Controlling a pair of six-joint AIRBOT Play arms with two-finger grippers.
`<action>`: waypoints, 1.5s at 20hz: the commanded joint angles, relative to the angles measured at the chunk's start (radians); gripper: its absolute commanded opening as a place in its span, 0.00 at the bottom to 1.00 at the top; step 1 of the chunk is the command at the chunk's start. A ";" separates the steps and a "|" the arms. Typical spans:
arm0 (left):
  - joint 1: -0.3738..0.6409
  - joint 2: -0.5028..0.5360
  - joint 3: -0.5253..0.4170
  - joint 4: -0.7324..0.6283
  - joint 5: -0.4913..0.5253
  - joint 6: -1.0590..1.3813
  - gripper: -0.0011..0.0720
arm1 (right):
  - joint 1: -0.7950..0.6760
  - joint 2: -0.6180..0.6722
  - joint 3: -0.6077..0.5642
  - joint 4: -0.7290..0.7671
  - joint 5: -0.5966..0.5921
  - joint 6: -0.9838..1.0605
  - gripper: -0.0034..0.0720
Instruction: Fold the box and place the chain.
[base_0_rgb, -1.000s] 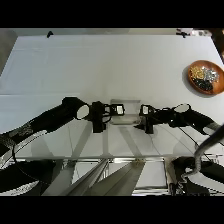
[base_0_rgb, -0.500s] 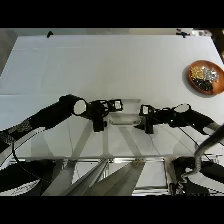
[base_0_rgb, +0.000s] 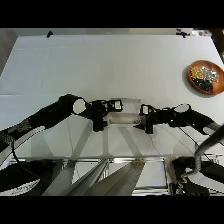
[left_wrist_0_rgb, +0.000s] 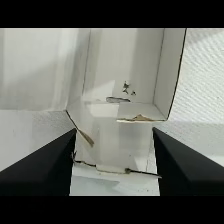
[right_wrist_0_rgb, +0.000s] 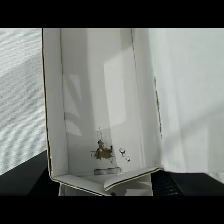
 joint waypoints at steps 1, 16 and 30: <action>0.001 -0.001 0.000 -0.013 0.005 0.040 0.63 | 0.000 0.000 0.000 -0.001 0.001 -0.001 0.65; 0.031 0.138 -0.047 -0.037 -0.097 0.029 0.58 | 0.000 0.000 0.000 -0.001 0.002 -0.001 0.65; 0.206 0.267 -0.333 -0.138 0.215 0.111 0.52 | 0.000 0.000 0.000 -0.001 0.002 -0.001 0.65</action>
